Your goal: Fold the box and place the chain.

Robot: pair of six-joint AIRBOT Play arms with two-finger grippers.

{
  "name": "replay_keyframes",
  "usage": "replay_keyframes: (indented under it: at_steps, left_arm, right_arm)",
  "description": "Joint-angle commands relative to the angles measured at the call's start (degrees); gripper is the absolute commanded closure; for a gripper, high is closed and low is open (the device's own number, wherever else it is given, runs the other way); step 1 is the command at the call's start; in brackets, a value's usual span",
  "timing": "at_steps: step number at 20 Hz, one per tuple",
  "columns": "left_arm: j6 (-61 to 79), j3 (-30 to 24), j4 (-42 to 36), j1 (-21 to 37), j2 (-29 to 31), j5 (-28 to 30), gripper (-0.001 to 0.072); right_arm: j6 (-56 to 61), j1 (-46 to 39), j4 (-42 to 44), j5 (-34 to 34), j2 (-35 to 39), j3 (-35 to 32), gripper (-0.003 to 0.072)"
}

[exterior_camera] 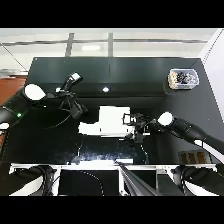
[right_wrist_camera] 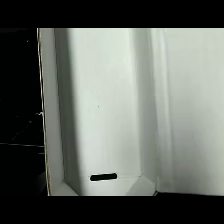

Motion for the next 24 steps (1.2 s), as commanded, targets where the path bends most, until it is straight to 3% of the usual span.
replay_keyframes:
  at_steps: [1, 4, 7, 11, 14, 22, 23, 24]
  left_arm:
    - [6.08, -1.38, 1.49, 3.63, 1.29, -6.69, -0.0002]
    - [16.63, -5.68, -1.33, 0.98, 1.29, -9.73, -0.0003]
    - [25.83, -9.03, -4.5, -1.79, 1.29, -4.52, -0.0002]
    - [41.77, -9.25, -14.12, -4.55, 0.68, -3.58, 0.0001]
    - [43.19, -9.22, -14.05, -6.14, -2.29, -0.5, 0.0014]
    - [42.73, -9.25, -9.44, -8.0, -5.03, -0.63, 0.0016]
    - [42.71, -9.25, -9.62, -8.07, -5.07, -0.5, 0.0041]
    - [42.73, -9.25, -9.64, -8.24, -5.09, -0.44, 0.0132]
  right_arm:
    - [-0.02, 0.0, -0.02, 0.15, -0.04, 0.02, 0.0219]
    - [-0.02, 0.0, -0.02, 0.13, -0.04, 0.02, 0.0219]
    - [-0.02, 0.0, -0.02, 0.13, -0.04, 0.02, 0.0219]
    - [-0.02, 0.0, 0.0, 0.13, -0.04, 0.02, 0.0219]
    - [-0.02, 0.0, 0.0, 0.13, -0.04, 0.02, 0.0219]
    - [-0.02, 0.0, 0.2, 0.11, -0.04, 0.02, 0.0219]
    - [-0.02, 0.0, 0.2, 0.11, -0.04, 0.02, 0.0219]
    - [-0.02, 0.0, 0.22, 0.09, -0.04, 0.04, 0.0219]
